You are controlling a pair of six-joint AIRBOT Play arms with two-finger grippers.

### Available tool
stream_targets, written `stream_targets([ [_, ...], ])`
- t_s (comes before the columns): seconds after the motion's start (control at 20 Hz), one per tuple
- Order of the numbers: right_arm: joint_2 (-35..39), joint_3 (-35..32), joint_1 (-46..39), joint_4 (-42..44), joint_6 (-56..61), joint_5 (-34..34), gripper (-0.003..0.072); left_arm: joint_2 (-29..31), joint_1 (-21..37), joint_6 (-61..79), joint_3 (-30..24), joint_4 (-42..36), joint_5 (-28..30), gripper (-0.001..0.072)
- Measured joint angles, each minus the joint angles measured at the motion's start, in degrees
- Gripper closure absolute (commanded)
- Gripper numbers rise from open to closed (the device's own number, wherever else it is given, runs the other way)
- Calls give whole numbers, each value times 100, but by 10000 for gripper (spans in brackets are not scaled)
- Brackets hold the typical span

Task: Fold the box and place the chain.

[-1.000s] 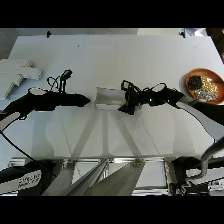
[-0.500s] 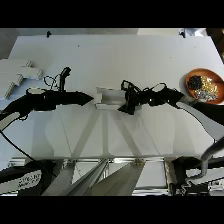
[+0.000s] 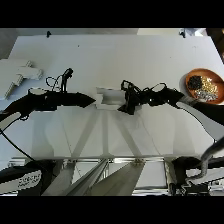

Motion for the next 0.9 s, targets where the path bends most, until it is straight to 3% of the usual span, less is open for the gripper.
stream_targets([
  [0.9,0,0,0,0,0,0,349,-52,-638,-708,44,-42,861,308],
])
